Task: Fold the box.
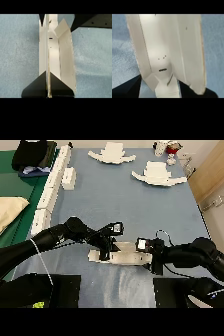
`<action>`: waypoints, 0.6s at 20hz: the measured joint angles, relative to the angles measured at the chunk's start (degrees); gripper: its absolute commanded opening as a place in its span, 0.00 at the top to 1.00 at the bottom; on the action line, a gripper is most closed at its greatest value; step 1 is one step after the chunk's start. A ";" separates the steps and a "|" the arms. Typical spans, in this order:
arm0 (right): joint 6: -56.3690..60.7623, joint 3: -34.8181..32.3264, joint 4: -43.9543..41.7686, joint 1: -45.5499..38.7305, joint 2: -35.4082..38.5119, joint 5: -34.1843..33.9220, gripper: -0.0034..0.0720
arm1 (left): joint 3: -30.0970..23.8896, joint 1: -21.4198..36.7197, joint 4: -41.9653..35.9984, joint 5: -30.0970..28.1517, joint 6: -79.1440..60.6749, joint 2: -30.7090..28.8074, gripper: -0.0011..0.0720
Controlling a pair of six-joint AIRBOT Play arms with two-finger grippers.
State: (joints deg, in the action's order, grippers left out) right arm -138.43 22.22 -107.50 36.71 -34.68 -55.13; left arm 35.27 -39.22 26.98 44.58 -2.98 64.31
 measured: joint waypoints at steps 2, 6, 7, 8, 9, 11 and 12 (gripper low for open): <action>-8.85 -0.48 -5.38 -5.07 -0.66 -0.07 0.00 | 0.00 0.00 0.00 0.00 0.00 0.00 0.97; -18.95 -0.85 -11.30 -10.32 -3.48 -0.39 0.00 | 0.00 0.00 0.00 0.00 0.00 0.02 0.97; -20.15 -0.85 -12.07 -10.82 -4.20 -0.44 0.00 | 0.00 0.00 0.00 0.00 0.00 0.02 0.97; -21.11 -0.85 -12.59 -11.26 -4.83 -0.46 0.01 | 0.00 0.00 0.00 -0.02 0.00 0.00 0.97; -21.73 -0.83 -12.94 -11.54 -5.22 -0.55 0.01 | 0.00 0.00 0.00 0.00 0.00 0.00 0.97; -22.49 -0.81 -13.31 -11.93 -5.55 -0.83 0.01 | 0.00 0.00 0.00 0.00 0.00 0.02 0.97; -22.64 -0.81 -13.38 -12.07 -5.62 -0.92 0.02 | 0.00 0.00 -0.02 0.00 0.00 0.02 0.97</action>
